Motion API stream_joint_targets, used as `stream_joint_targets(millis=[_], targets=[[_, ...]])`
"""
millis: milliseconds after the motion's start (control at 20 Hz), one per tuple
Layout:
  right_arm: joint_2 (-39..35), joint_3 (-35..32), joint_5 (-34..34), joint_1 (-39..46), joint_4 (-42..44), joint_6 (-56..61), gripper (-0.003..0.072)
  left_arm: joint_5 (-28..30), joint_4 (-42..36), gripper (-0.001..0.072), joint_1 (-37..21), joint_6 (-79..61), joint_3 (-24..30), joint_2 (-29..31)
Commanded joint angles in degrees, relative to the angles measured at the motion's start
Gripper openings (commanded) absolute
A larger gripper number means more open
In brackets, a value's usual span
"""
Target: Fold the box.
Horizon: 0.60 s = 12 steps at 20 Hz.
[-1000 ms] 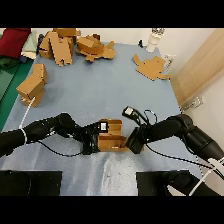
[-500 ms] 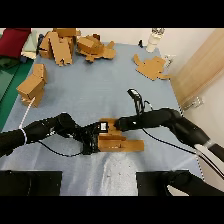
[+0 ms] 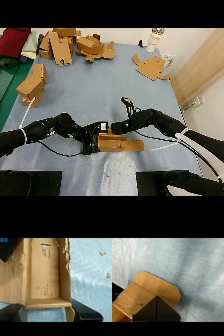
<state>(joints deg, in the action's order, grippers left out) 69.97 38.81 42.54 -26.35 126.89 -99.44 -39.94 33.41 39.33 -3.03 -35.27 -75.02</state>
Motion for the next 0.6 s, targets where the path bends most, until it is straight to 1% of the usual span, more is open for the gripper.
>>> stream_joint_targets(millis=[0, 150, 300, 400, 550], targets=[[0.8, 0.0, 0.0, 0.0, 0.2, -0.7, 0.0001, 0.3, 0.0, 0.0332, 0.0, 0.1, 0.0, 0.0], [0.0, 0.2, 0.0, 0.0, -0.1, -0.7, 0.0001, 0.5, 0.0, 0.0332, 0.0, 0.1, 0.0, 0.0], [-4.1, 0.3, 0.4, 1.1, -1.6, -0.7, 0.0001, 0.5, 0.0, 0.0332, 0.0, 0.1, 0.0, 0.0], [-9.5, 0.3, 3.7, 3.0, -4.2, -0.7, 0.0001, 0.5, 0.0, 0.0332, 0.0, 0.1, 0.0, 0.0], [-21.1, 0.3, 10.8, 7.1, -12.9, -0.7, 0.0002, 0.5, 0.0, 0.0332, 0.0, 0.1, 0.0, 0.0]])
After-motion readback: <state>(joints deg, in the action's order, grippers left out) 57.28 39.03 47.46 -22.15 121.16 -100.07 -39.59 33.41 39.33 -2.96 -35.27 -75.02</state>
